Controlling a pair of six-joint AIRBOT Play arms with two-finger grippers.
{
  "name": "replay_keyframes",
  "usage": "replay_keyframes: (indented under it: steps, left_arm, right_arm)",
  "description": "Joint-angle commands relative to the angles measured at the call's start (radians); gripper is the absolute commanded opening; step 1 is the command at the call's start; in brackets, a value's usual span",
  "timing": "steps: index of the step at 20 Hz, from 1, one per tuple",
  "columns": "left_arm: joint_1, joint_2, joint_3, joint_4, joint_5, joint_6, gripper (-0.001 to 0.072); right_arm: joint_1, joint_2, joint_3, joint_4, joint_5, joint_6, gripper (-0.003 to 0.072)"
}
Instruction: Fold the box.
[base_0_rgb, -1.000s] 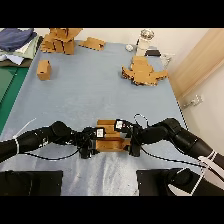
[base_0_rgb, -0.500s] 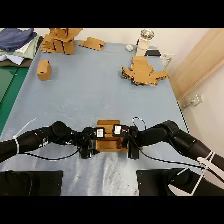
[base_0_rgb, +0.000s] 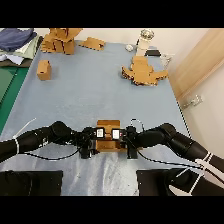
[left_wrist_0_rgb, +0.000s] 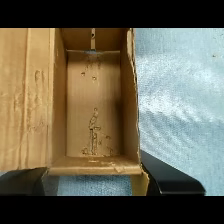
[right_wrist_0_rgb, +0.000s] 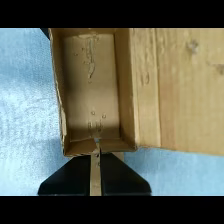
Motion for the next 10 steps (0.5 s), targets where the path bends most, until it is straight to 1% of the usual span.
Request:
replay_keyframes:
  steps: [1,2,3,4,5,7,8,9,10]
  left_arm:
    - [0.000,0.000,0.000,0.000,0.001,0.000,0.0499]
    - [0.000,0.000,0.000,0.000,0.001,0.000,0.0499]
    - [0.000,0.000,0.000,0.000,0.001,0.000,0.0499]
    - [0.000,0.000,0.000,0.000,0.001,0.000,0.0499]
    - [0.000,0.000,0.000,0.000,0.001,0.000,0.0499]
    - [0.000,0.000,0.000,0.000,0.001,0.000,0.0499]
    - [0.000,0.000,0.000,0.000,0.001,0.000,0.0499]
    - [0.000,0.000,0.000,0.000,0.001,0.000,0.0499]
    - [0.000,0.000,0.000,0.000,0.001,0.000,0.0499]
  right_arm:
    - [0.024,-0.001,-0.001,0.001,0.027,-0.010,0.0090]
    - [0.035,-0.002,-0.001,0.005,0.034,-0.010,0.0093]
    - [0.046,-0.002,-0.001,0.010,0.040,-0.010,0.0186]
    - [0.052,-0.006,-0.001,0.023,0.042,-0.010,0.0403]
    - [0.053,-0.013,-0.001,0.032,0.040,-0.010,0.0482]
    - [0.052,-0.023,-0.001,0.032,0.037,-0.010,0.0483]
    - [0.052,-0.027,-0.001,0.032,0.037,-0.010,0.0512]
    - [0.052,-0.032,-0.001,0.032,0.037,-0.009,0.0564]
    - [0.052,-0.035,-0.001,0.032,0.037,-0.009,0.0564]
